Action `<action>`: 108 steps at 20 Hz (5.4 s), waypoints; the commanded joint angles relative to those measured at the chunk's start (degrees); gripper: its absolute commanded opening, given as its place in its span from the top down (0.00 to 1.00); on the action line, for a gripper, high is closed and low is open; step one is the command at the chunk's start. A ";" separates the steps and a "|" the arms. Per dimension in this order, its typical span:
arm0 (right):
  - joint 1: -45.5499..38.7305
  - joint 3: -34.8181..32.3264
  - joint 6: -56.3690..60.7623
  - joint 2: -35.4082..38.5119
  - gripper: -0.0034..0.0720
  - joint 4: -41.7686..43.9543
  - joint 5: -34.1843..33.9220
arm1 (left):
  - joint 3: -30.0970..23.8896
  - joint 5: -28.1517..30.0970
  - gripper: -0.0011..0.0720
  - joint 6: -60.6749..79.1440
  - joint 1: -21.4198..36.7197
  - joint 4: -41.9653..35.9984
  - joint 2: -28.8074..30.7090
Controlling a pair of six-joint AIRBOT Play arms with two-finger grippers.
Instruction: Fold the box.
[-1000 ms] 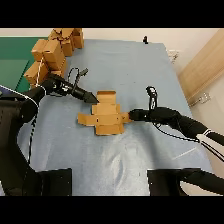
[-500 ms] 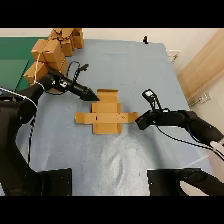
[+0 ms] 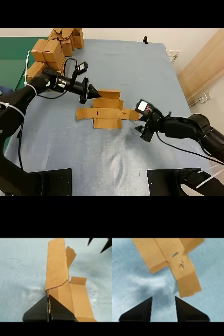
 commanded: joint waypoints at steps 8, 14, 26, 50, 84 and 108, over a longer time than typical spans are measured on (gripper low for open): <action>17.62 0.04 -0.72 -12.02 0.36 -12.79 11.76 | -10.38 4.96 0.97 7.87 -0.07 -2.86 3.26; 17.66 0.04 -0.17 -20.24 0.36 -23.69 17.66 | -10.40 4.09 0.97 7.63 -0.09 -1.51 3.04; 15.28 4.68 5.35 -23.82 0.38 -24.22 24.72 | -10.34 2.43 0.96 7.48 -0.07 0.79 2.12; 12.04 8.85 10.84 -24.06 0.16 -29.86 22.60 | -10.34 -1.09 0.96 7.41 -0.07 0.81 2.12; 1.97 23.78 -32.09 -37.13 0.09 11.98 7.23 | -10.34 2.56 0.96 7.43 0.02 0.79 2.12; 1.36 24.22 -30.73 -41.90 0.59 17.00 3.58 | -10.23 5.95 0.96 7.43 -0.02 0.59 2.12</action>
